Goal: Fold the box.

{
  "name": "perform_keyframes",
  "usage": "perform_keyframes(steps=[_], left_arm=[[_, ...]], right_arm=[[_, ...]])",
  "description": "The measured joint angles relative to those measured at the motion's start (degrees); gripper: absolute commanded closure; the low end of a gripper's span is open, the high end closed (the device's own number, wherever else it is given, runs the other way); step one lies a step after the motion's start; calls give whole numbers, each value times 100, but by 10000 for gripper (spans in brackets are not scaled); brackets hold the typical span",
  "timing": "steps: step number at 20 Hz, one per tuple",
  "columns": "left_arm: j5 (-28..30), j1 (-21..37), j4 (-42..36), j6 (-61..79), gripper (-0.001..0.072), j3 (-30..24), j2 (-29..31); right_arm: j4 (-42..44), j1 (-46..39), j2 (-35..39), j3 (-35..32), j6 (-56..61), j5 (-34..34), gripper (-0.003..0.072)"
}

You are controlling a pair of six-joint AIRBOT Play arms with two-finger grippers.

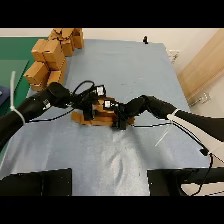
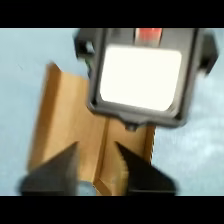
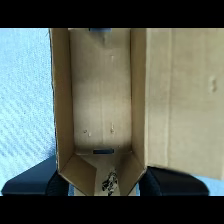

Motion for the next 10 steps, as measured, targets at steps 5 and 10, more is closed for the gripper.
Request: perform_keyframes(steps=[5, 10], left_arm=[[-588, 509, 358, -861, 698, 33, 737], [-542, 1757, 1432, -3390, 698, -376, 767]], right_arm=[[-2, 0, 0, 0, 2, 0, 679], [-2, 0, 0, 0, 2, 0, 679]])
